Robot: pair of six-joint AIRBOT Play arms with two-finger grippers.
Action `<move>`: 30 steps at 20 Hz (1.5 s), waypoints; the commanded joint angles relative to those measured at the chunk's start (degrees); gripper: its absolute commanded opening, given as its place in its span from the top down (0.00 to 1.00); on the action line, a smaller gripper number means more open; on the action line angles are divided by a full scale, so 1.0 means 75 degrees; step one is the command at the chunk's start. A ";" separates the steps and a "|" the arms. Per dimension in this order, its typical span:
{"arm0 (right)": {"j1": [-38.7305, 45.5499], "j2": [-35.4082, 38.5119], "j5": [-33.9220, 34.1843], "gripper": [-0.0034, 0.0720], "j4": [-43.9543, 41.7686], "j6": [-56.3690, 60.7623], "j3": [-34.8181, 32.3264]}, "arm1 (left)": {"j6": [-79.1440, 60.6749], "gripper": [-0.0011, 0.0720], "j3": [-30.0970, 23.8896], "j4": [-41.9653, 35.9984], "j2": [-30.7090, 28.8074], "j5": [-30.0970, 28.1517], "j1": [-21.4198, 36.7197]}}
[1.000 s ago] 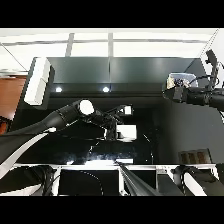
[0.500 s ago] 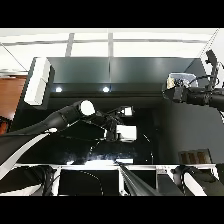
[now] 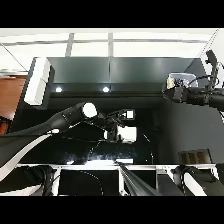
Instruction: Fold the box and place the chain.
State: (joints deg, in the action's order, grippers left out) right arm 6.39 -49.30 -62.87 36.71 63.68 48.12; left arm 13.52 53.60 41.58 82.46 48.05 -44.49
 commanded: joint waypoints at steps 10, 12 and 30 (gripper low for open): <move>0.0006 0.0009 -0.0009 0.94 0.0003 -0.0003 0.0009 | 0.0350 0.51 0.0012 0.0825 0.0224 -0.0286 0.0026; 0.0006 0.0017 -0.0009 0.94 0.0082 -0.0003 0.0009 | 0.1070 0.51 0.0012 0.1040 -0.0280 0.0152 0.0525; 0.0003 0.0017 -0.0204 0.94 0.0460 -0.0003 0.0009 | 0.4395 0.48 -0.2550 0.3759 -0.4010 0.1172 1.1622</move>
